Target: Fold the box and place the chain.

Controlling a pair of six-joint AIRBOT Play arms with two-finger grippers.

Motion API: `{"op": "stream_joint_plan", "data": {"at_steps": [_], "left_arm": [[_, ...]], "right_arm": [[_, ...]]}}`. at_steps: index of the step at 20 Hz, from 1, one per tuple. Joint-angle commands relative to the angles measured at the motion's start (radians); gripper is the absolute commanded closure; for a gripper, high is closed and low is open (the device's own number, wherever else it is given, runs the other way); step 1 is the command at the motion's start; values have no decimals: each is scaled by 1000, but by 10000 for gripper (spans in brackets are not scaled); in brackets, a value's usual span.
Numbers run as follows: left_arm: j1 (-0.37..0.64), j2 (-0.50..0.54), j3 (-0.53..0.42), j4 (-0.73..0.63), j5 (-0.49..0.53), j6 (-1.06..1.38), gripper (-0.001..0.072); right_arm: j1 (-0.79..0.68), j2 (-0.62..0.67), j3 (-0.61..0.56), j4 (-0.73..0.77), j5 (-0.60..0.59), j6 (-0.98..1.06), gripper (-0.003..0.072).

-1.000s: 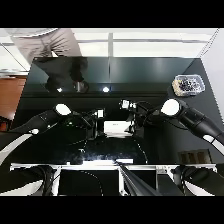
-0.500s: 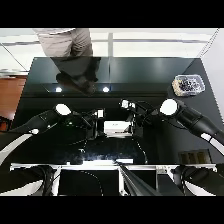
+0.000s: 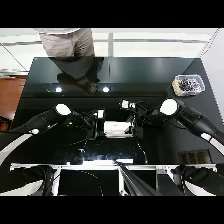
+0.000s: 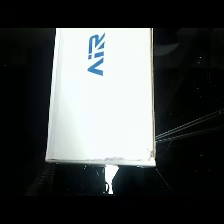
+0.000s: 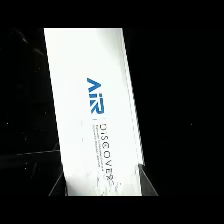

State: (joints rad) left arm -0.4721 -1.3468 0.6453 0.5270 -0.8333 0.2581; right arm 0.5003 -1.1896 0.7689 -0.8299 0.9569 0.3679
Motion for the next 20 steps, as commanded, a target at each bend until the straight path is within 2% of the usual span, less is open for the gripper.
{"op": "stream_joint_plan", "data": {"at_steps": [1,9,10,11,18,20], "left_arm": [[0,-1,0,-1,3,0,169],[0,-1,0,-1,3,-1,169],[0,-1,0,-1,3,-1,169],[0,-1,0,-1,3,-1,169],[0,-1,0,-1,3,-1,170],[0,-1,0,-1,3,0,169]], "right_arm": [[1,-2,-1,-20,0,8,198],[0,3,0,-28,0,8,194],[0,9,0,-32,0,10,113],[0,15,0,-42,-4,18,66],[0,69,0,-43,10,50,68],[0,80,0,-35,14,53,134]]}}
